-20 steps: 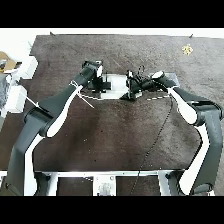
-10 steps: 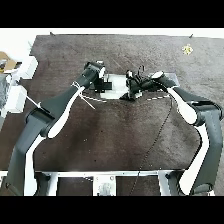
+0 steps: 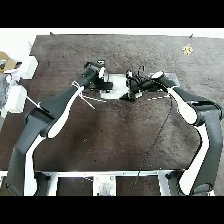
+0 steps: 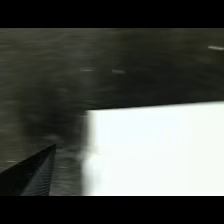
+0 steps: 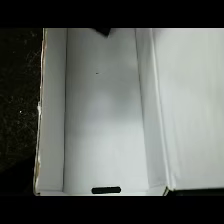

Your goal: Fold the box and place the chain.

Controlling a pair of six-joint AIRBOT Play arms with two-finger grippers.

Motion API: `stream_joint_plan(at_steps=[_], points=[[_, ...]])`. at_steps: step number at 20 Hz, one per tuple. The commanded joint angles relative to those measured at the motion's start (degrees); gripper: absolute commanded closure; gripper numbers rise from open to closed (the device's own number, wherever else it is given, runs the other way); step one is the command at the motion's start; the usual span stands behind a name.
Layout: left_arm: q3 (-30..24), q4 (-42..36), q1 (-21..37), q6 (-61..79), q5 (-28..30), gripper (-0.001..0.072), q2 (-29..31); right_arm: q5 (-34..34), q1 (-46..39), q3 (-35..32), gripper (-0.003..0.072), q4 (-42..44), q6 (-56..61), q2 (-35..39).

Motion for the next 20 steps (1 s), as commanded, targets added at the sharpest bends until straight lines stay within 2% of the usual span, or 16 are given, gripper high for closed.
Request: stream_joint_plan(at_steps=[1, 5, 9, 13, 15, 17, 20], points=[[0.1, -2.7, 0.1, 2.6, 1.5, 0.0145, 1.0, 0.0, 0.0, 0.0, 0.0301, 0.1, 0.2, 0.0], [0.2, -2.0, 0.9, 5.7, -2.0, 0.0146, 3.2, 0.0, 0.0, 0.0, 0.0301, 0.1, 0.2, 0.0], [0.2, -1.2, 1.7, 16.8, -5.3, 0.0146, 7.6, 0.0, 0.0, 0.0, 0.0301, 0.1, 0.2, 0.0], [0.0, -0.7, 2.6, 32.4, -0.3, 0.0146, 12.0, 0.0, 0.0, 0.0, 0.0301, 0.1, 0.2, 0.0], [0.0, -7.1, 5.6, 39.4, -0.2, 0.0146, 13.1, 0.0, 0.0, 0.0, 0.0301, 0.1, 0.2, 0.0], [-0.1, -17.7, 9.4, 48.5, -3.4, 0.0146, 13.1, 0.0, 0.0, 0.0, 0.0301, 0.1, 0.2, 0.0], [-3.3, -29.8, 14.4, 63.4, -3.8, 0.0146, 13.1, 0.0, 0.0, 0.0, 0.0301, 0.1, 0.2, 0.0]])
